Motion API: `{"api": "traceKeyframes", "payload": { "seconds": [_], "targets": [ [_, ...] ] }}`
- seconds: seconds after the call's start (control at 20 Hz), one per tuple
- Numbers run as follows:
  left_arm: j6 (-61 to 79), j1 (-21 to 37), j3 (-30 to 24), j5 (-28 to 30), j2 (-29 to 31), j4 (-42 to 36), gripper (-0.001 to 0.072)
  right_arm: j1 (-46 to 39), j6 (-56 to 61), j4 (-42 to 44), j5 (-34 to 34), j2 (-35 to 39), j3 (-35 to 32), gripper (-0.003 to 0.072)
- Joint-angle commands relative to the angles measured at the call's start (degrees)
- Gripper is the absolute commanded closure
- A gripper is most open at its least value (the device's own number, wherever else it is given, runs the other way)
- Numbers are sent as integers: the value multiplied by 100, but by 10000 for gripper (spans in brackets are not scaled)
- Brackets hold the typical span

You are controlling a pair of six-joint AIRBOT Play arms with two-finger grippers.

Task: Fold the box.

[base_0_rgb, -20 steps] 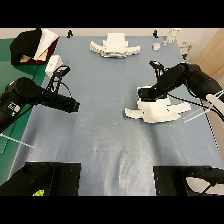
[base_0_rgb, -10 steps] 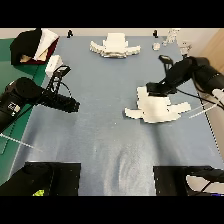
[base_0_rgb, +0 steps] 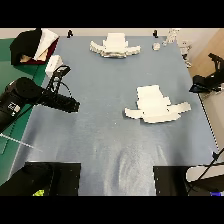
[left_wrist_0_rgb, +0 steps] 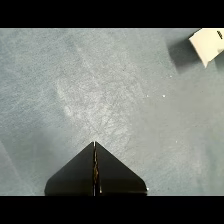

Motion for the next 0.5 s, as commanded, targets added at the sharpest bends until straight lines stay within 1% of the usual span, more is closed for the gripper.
{"api": "traceKeyframes", "payload": {
  "seconds": [0.0, 0.2, 0.45],
  "targets": [
    [0, -4, -4, -2, 4, -9, 696, -820, -1005, 752, -767, -793, 483, 459],
    [0, -4, -4, 0, 4, -26, 696, -940, -1602, 748, -1080, -1176, 498, 459],
    [0, -4, -4, -2, 4, -28, 696, -935, -1768, 688, -1145, -1427, 485, 457]
  ]
}}
